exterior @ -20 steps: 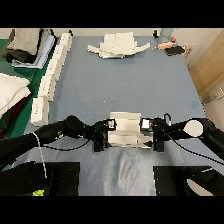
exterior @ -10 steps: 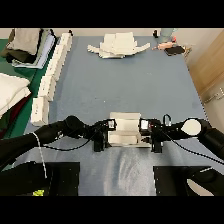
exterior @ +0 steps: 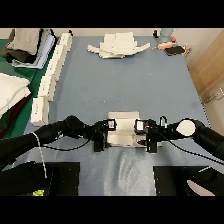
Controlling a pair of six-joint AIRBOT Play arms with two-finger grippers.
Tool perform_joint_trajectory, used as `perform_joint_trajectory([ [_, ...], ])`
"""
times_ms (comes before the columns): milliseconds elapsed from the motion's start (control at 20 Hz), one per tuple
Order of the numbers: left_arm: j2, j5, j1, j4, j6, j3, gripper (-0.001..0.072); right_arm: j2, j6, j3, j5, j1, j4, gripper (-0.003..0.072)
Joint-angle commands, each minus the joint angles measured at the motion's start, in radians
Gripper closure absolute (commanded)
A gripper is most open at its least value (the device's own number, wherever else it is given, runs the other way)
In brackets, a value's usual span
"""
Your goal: Fold the box.
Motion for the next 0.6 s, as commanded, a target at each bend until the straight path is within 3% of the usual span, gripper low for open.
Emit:
perform_joint_trajectory([
  [0,0.000,0.000,0.000,0.000,0.000,0.001,0.0094,-0.021,-0.016,0.000,-0.032,0.020,0.033,0.0117],
  [50,0.000,0.000,0.000,0.000,0.000,0.001,0.0094,-0.029,-0.015,0.000,-0.041,0.026,0.033,0.0026],
  [250,0.000,0.000,0.000,0.000,0.000,0.001,0.0094,-0.039,-0.014,0.000,-0.042,0.025,0.029,0.0008],
  [300,0.000,0.000,0.000,0.000,0.000,0.001,0.0094,-0.039,-0.014,0.000,-0.041,0.025,0.023,-0.0029],
  [450,0.000,0.000,0.000,0.000,0.000,0.001,0.0094,-0.023,0.006,0.000,-0.029,0.025,-0.025,-0.0019],
  [500,0.000,0.000,0.000,0.000,0.000,0.001,0.0094,-0.007,0.045,0.001,-0.022,0.025,-0.057,0.0076],
  [550,0.000,0.000,0.000,0.000,0.000,0.001,0.0094,0.013,0.134,0.002,-0.021,0.025,-0.113,0.0229],
])
